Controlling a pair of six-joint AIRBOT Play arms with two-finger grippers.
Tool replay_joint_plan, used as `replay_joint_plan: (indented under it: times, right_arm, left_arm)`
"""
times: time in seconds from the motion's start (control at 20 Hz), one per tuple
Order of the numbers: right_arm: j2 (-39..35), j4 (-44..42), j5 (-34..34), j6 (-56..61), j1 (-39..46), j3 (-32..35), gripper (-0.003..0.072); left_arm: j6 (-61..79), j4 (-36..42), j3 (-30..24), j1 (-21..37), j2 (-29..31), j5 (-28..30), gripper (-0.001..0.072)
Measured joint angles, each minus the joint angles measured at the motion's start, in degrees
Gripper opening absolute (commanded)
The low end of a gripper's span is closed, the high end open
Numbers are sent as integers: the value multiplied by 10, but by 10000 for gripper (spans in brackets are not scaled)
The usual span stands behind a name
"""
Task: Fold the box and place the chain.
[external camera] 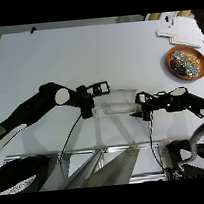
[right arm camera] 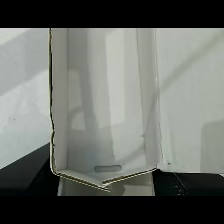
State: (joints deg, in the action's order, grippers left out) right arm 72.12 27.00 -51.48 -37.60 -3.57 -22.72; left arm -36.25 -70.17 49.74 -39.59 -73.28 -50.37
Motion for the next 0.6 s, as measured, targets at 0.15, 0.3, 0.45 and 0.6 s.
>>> replay_joint_plan:
  times: [0.15, 0.3, 0.45, 0.6]
  right_arm:
    - [0, 0, 0, 0, 0, 0, 458]
    - [0, 0, 0, 0, 0, 0, 458]
    - [0, 0, 0, 0, 0, 0, 458]
    - [0, 0, 0, 0, 0, 0, 458]
  left_arm:
    - [31, 2, -10, 1, -17, 0, 161]
    - [44, -12, -14, 3, -19, -3, 178]
    - [50, -13, -15, 6, 9, -1, 217]
    - [70, 19, -14, 1, 43, 10, 204]
